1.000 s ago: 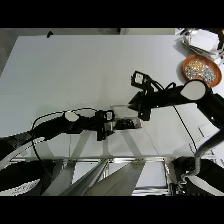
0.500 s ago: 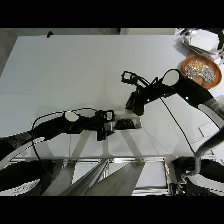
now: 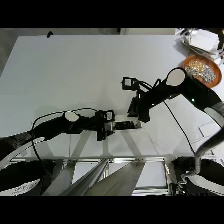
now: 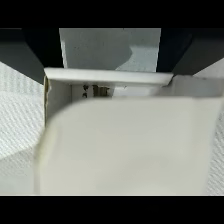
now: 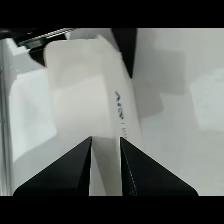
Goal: Fold the box and place the chain.
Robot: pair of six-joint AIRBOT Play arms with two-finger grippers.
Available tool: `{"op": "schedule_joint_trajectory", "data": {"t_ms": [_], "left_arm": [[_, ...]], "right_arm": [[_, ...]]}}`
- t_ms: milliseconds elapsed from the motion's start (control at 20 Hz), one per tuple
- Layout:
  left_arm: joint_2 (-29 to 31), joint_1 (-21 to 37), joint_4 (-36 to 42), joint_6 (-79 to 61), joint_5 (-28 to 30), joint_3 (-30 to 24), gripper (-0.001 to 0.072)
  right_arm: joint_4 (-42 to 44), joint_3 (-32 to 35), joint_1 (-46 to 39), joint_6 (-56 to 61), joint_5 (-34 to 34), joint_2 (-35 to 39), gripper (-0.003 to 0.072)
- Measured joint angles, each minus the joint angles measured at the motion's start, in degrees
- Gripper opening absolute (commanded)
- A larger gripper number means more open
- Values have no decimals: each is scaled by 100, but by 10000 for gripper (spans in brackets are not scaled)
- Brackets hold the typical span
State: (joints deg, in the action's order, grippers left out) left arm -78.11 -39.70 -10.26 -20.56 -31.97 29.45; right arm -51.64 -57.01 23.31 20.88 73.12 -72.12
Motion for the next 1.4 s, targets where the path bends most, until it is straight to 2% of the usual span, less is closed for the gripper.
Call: {"op": "schedule_joint_trajectory", "data": {"t_ms": [150, 300, 500, 750, 850, 1250, 1300, 1400], "left_arm": [[0, 0, 0, 0, 0, 0, 252], [0, 0, 0, 0, 0, 0, 252], [0, 0, 0, 0, 0, 0, 252], [0, 0, 0, 11, 0, 0, 252], [0, 0, 0, 11, 0, 0, 252], [-2, 2, 13, 7, 15, 0, 252], [0, 2, 13, 4, 15, 0, 252], [-2, 2, 13, 2, 15, 0, 252]], "right_arm": [[-286, 9, 201, -81, -2, 66, 209], [-507, 11, 358, -101, -157, 87, 298], [-640, 24, 481, -22, -348, 92, 296], [-817, 229, 658, 15, -522, 85, 282], [-879, 332, 723, 26, -614, 85, 219], [-1040, 452, 800, 247, -831, 83, 215], [-1054, 457, 800, 275, -839, 85, 178], [-1073, 470, 802, 304, -852, 83, 175]]}}
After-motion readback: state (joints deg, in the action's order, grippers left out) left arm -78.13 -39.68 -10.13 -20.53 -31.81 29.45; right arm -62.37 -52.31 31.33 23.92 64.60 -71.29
